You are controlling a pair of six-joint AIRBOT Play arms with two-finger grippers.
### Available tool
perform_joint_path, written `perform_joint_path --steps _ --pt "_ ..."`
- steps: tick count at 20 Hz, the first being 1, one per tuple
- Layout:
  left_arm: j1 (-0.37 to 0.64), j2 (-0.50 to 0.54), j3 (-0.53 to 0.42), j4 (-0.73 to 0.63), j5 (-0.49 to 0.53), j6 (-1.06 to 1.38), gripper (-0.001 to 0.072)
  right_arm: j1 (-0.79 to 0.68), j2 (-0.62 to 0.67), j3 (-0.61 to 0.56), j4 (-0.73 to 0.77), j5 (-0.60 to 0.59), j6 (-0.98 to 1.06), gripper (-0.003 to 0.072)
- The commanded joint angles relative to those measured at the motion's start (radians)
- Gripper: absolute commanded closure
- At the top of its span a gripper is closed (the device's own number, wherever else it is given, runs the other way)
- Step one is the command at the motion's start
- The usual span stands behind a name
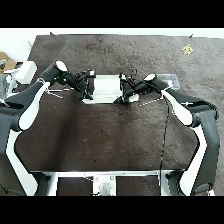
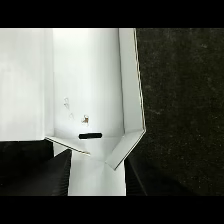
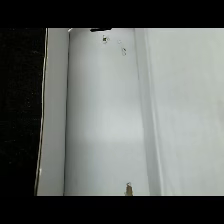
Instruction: Fold the box and place the chain.
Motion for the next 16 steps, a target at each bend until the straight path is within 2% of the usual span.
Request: perform_joint_path --steps 1,12,13,14,16 --pt "0.0 -0.001 0.0 -0.002 0.001 -0.002 0.0366 0.001 -0.001 0.0 0.0 0.0 0.0 0.0261" --pt "-0.007 -0.007 0.0 0.01 0.021 -0.001 0.0368 0.001 -0.001 0.0 0.0 0.0 0.0 0.026" --pt "-0.012 -0.007 0.0 0.012 0.021 0.002 0.0489 0.001 -0.001 0.0 0.0 0.001 0.0 0.0261" --pt "-0.016 -0.007 0.0 0.012 0.022 0.002 0.0576 0.001 -0.001 0.0 0.0 0.0 0.0 0.0261" --pt "-0.018 -0.007 0.0 0.005 0.021 0.002 0.0577 0.001 -0.001 0.0 0.0 0.0 0.0 0.026"
